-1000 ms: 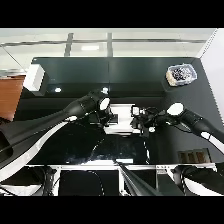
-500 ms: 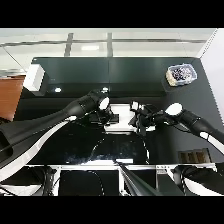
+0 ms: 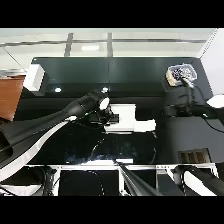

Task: Fold the box and place the chain.

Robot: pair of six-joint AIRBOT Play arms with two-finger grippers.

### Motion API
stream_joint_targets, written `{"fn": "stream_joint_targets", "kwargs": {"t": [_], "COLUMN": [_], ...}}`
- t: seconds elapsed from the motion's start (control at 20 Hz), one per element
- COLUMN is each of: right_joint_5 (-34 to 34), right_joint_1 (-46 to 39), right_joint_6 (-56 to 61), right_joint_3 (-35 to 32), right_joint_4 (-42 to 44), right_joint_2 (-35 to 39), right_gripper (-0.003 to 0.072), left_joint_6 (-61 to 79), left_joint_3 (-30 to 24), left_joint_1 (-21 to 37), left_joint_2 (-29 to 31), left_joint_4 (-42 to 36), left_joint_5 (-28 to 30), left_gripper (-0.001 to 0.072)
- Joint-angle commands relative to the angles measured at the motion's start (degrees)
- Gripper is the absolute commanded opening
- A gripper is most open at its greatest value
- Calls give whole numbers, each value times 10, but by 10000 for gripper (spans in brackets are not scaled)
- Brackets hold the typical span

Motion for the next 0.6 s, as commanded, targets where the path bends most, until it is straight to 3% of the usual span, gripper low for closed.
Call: {"fn": "stream_joint_targets", "kwargs": {"t": [0.0, 0.2, 0.35, 0.55], "right_joint_5": [55, 127, 103, 113], "right_joint_1": [-106, -42, 45, 75], "right_joint_6": [114, 30, -5, -99], "right_joint_3": [-52, -72, -70, -35], "right_joint_4": [23, 124, 149, 224], "right_joint_2": [-22, -107, -154, -159], "right_gripper": [17, 17, 17, 18], "left_joint_6": [0, 0, 0, 0], "left_joint_3": [0, 0, 0, 0], "left_joint_1": [2, 2, 2, 2], "left_joint_2": [0, 0, 0, 0], "left_joint_4": [-3, -3, -3, -3], "left_joint_5": [1, 1, 1, 1], "left_gripper": [27, 27, 27, 26]}}
